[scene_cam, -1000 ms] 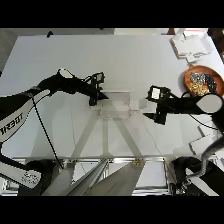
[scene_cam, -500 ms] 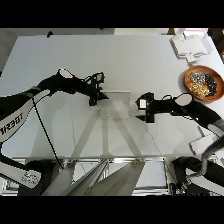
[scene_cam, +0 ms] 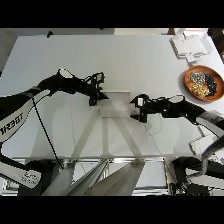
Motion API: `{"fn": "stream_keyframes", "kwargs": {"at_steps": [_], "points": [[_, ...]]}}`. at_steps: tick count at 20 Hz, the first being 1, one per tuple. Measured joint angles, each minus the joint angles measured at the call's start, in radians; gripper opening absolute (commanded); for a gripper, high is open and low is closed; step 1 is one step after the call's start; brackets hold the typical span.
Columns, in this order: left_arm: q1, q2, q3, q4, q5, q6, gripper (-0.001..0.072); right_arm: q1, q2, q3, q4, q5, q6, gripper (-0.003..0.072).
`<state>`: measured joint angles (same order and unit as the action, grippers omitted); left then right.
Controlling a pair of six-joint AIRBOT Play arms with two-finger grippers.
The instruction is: Fold the box and place the chain.
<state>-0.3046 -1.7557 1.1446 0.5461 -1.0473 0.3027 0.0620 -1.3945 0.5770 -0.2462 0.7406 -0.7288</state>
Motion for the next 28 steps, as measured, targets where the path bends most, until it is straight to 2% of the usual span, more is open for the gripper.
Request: {"fn": "stream_keyframes", "kwargs": {"at_steps": [3,7,16,28], "points": [[0.0,0.0,0.0,0.0,0.0,0.0,0.0014,0.0,-0.004,0.0,0.086,0.009,-0.003,0.0692],[0.0,0.0,0.0,0.0,0.0,0.0,0.0014,0.0,0.001,0.0,0.124,0.003,0.054,0.0691],[0.0,0.0,0.0,0.0,0.0,0.0,0.0014,0.0,0.039,0.001,0.056,-0.06,0.235,0.0692],[0.0,0.0,0.0,0.0,0.0,0.0,0.0014,0.0,0.029,0.068,0.031,-0.061,0.179,0.069]]}}
